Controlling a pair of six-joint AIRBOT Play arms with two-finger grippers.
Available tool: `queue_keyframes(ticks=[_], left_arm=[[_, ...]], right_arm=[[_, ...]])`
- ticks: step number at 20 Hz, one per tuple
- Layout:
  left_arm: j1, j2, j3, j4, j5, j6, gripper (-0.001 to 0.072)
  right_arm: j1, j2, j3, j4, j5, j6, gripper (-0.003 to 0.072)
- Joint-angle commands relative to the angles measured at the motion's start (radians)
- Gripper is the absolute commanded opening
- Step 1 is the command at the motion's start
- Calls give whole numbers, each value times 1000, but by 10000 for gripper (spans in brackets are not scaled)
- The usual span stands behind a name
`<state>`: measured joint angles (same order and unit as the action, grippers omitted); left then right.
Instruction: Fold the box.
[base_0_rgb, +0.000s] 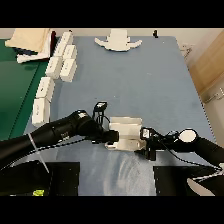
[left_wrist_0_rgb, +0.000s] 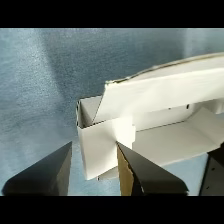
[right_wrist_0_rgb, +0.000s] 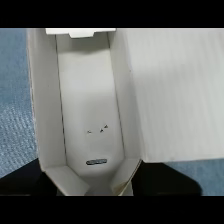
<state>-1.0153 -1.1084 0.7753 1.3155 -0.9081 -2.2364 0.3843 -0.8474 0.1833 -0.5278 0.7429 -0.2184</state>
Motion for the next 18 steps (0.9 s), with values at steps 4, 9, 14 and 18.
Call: queue_keyframes(ticks=[4,9,14,18], left_arm=[[-45,-109,122,105,-106,-167,404],[-45,-143,148,106,-136,-205,345],[-80,-184,205,196,-231,-271,345],[-101,-197,220,208,-196,-270,349]], right_arm=[[0,0,0,0,0,0,595],[0,0,0,0,0,0,595],[0,0,0,0,0,0,595],[0,0,0,0,0,0,595]])
